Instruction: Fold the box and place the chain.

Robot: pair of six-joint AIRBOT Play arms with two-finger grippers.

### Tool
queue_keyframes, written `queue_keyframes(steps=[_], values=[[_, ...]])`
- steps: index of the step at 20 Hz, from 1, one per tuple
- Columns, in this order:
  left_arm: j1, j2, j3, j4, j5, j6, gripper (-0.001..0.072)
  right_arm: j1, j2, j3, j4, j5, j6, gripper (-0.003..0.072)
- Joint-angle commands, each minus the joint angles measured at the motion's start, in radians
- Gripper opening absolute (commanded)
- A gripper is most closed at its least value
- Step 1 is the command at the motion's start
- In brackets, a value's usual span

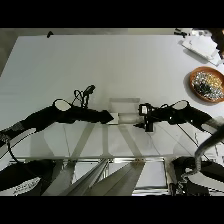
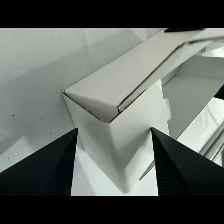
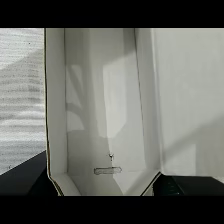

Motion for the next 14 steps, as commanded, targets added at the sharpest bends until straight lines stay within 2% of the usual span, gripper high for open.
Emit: queue_keyframes(steps=[1,9,11,14], values=[[-0.025,-0.004,0.073,0.222,-0.005,-0.207,0.0480,0.001,0.000,0.000,0.000,0.000,0.000,0.0465],[-0.137,-0.007,0.198,0.648,-0.047,-0.645,0.0489,0.001,0.000,0.000,0.000,0.000,0.000,0.0465],[-0.159,-0.019,0.241,0.692,-0.079,-0.715,0.0492,0.001,0.000,0.000,0.000,0.000,0.000,0.0465],[-0.172,-0.061,0.281,0.690,-0.127,-0.758,0.0497,0.001,0.000,0.000,0.000,0.000,0.000,0.0465]])
